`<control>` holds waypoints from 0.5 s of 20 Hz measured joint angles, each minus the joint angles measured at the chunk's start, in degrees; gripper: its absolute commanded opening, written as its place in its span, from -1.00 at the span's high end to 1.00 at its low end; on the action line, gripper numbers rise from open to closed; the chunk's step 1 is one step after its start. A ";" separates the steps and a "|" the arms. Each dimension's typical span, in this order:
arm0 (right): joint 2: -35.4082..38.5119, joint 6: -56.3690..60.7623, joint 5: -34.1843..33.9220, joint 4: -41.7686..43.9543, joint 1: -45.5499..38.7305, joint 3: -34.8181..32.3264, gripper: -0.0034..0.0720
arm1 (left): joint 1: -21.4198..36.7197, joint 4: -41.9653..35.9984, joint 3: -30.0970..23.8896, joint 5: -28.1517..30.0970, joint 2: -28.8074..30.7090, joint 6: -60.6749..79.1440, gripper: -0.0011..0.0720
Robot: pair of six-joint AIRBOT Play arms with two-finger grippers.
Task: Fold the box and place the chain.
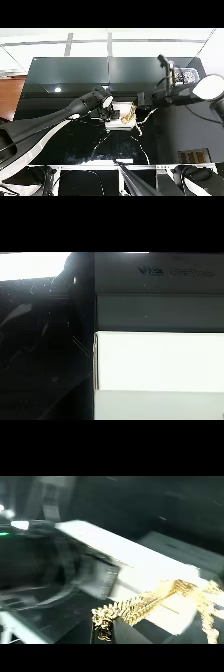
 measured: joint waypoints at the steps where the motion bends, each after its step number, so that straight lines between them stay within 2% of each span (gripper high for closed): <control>1: -0.15 0.15 -2.08 0.11 0.31 -2.08 0.86 | 0.00 0.00 0.00 0.00 0.00 0.00 0.90; 2: -0.31 0.48 -3.80 0.17 0.68 -3.67 0.85 | 0.00 0.00 0.00 0.00 0.00 -0.02 0.90; 3: -0.48 0.55 -5.40 0.52 1.09 -4.83 0.60 | 0.00 0.00 0.00 0.00 0.00 0.00 0.90; 4: -0.61 0.79 -6.78 0.66 1.44 -5.79 0.08 | 0.00 0.00 0.00 0.00 0.00 0.00 0.90; 7: -0.76 0.48 -7.78 0.74 0.33 -6.54 0.06 | 0.00 0.00 0.00 0.00 0.00 0.00 0.90; 10: 0.48 -3.08 -3.23 -1.70 -4.59 -6.60 0.06 | 0.00 0.00 0.00 0.00 0.00 -0.02 0.90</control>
